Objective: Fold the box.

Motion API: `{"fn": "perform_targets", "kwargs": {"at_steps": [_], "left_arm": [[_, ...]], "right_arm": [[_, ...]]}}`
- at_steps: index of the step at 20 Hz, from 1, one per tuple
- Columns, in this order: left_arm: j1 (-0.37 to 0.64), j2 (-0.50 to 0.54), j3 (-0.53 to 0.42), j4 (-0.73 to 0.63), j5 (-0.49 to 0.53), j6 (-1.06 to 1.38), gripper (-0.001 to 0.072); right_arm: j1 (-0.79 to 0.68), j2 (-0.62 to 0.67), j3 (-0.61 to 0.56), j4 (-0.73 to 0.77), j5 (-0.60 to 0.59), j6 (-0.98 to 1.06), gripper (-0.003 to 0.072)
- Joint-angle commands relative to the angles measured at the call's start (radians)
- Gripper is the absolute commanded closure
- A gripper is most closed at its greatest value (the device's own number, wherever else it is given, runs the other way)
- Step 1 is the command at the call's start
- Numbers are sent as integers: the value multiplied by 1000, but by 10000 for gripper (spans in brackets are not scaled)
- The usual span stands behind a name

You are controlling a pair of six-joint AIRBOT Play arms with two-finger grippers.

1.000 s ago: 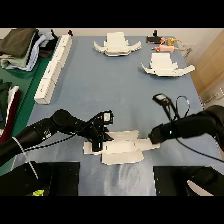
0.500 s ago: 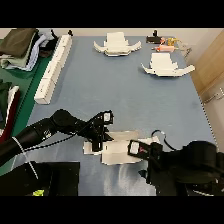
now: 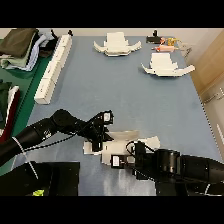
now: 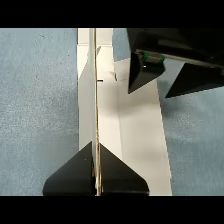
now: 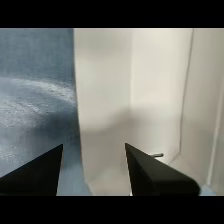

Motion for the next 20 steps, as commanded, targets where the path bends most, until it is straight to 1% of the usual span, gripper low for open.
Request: {"fn": "perform_targets", "kwargs": {"at_steps": [1,4,7,9,11,13,16,17,18,20], "left_arm": [[1,0,0,0,0,0,698],[1,0,0,0,0,0,698],[1,0,0,0,0,0,697],[1,0,0,0,0,0,697],[1,0,0,0,0,0,698],[1,0,0,0,0,0,697],[1,0,0,0,0,0,698],[1,0,0,0,0,0,697],[1,0,0,0,0,0,698],[1,0,0,0,0,0,698]], "right_arm": [[6,0,9,-159,32,214,101],[6,79,16,-231,-8,354,101],[5,123,16,-299,-104,495,101],[5,126,16,-296,-133,503,101],[5,126,17,-279,-132,509,101],[5,126,18,-280,-129,567,100],[4,126,18,-280,-130,572,99],[4,126,18,-280,-132,570,88],[3,126,18,-291,-135,565,-34],[-20,127,18,-292,-121,520,-34]]}}
